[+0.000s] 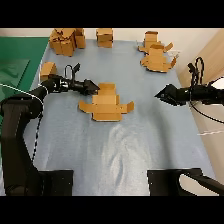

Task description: Fold the box.

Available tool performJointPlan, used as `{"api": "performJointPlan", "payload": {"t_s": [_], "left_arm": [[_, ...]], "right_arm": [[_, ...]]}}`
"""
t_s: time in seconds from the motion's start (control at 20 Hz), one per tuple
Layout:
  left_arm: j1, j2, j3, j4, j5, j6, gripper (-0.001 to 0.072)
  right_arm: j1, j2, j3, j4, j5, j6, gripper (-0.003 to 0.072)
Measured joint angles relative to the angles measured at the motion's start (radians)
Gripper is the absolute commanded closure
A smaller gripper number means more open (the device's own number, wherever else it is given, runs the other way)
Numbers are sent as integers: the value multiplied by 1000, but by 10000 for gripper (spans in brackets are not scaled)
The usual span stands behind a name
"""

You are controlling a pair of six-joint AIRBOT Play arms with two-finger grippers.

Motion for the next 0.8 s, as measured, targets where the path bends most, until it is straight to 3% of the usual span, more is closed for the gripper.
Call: {"api": "performJointPlan", "payload": {"t_s": [0.45, 0.8], "left_arm": [[-4, -6, 26, 102, 76, -154, 254], [-23, -8, 104, 243, 88, -324, 255]], "right_arm": [[0, 0, 0, 26, 1, 0, 283], [0, 0, 0, 40, 1, 0, 283]]}}
